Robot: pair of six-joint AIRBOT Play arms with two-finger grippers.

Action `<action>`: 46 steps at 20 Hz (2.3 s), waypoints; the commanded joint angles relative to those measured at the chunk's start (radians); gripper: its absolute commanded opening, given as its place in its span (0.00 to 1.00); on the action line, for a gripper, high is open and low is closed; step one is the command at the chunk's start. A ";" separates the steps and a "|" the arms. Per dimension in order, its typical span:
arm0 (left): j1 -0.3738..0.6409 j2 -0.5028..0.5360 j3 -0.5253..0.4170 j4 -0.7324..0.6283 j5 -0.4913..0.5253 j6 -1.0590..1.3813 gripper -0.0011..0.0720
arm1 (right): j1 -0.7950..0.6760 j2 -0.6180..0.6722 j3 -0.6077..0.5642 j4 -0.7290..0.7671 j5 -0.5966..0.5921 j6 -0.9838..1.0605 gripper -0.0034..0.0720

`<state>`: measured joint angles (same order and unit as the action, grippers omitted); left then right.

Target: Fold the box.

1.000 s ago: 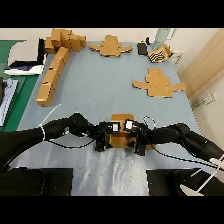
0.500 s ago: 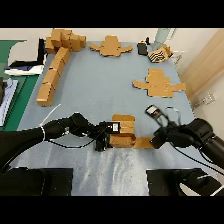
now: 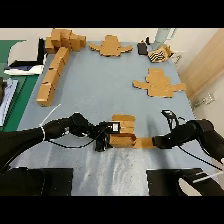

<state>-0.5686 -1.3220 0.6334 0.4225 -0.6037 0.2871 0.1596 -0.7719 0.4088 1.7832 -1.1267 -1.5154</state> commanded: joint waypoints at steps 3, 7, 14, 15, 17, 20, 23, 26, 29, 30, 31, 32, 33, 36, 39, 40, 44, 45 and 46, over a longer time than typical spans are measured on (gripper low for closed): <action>0.001 0.000 0.001 0.000 0.001 0.000 0.70 | -0.021 0.015 -0.008 0.313 0.030 -0.113 0.05; 0.001 0.000 0.001 0.000 0.002 0.000 0.70 | -0.022 0.000 -0.024 0.259 0.065 -0.120 0.05; 0.001 0.000 0.001 0.000 0.001 0.000 0.70 | -0.022 -0.072 -0.030 0.270 0.135 -0.163 0.05; 0.001 0.000 0.001 0.000 0.000 0.000 0.70 | -0.021 -0.077 -0.030 0.301 0.130 -0.182 0.05; 0.001 0.000 0.001 0.000 0.001 0.000 0.70 | -0.021 -0.076 -0.030 0.361 0.124 -0.214 0.05; 0.001 0.000 0.001 0.000 0.001 0.000 0.70 | -0.021 -0.074 -0.026 0.389 0.123 -0.230 0.05; 0.001 0.000 0.001 0.000 0.001 0.000 0.70 | -0.021 -0.061 -0.006 0.445 0.098 -0.232 0.05; 0.001 0.000 0.001 0.000 0.001 0.000 0.70 | -0.021 -0.035 0.018 0.473 0.063 -0.232 0.20; 0.001 0.000 0.001 0.000 0.000 0.000 0.70 | -0.021 -0.034 0.034 0.478 0.061 -0.227 0.54; 0.001 0.000 0.001 0.000 0.001 0.000 0.70 | -0.021 -0.039 0.034 0.485 0.053 -0.227 0.54; 0.001 0.000 0.001 0.000 0.001 0.000 0.70 | -0.021 -0.047 0.034 0.500 0.044 -0.227 0.54; 0.001 0.000 0.001 0.000 0.001 0.000 0.70 | -0.021 -0.052 0.035 0.524 0.037 -0.228 0.54; 0.001 0.000 0.001 0.000 0.001 0.000 0.70 | -0.020 -0.054 0.038 0.540 0.036 -0.228 0.54; 0.001 0.000 0.001 0.000 0.001 0.000 0.70 | 0.016 -0.057 0.053 0.541 0.053 -0.230 0.63; 0.001 0.000 0.001 0.000 0.001 0.000 0.70 | 0.084 -0.090 0.054 0.528 0.074 -0.224 0.70; 0.001 0.000 0.001 0.000 0.000 0.000 0.70 | 0.115 -0.108 0.056 0.517 0.103 -0.208 0.70; 0.001 0.000 0.001 0.000 0.001 0.000 0.70 | 0.247 -0.173 0.139 0.327 0.160 0.047 0.70; 0.001 0.000 0.001 0.000 0.001 0.000 0.70 | 0.288 -0.183 0.166 0.247 0.150 0.120 0.70; 0.001 0.000 0.001 0.000 0.000 0.000 0.70 | 0.335 -0.189 0.192 0.161 0.145 0.195 0.70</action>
<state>-0.5686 -1.3220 0.6334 0.4225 -0.6029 0.2874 0.3920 -0.9302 0.5404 2.1513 -0.9939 -1.5330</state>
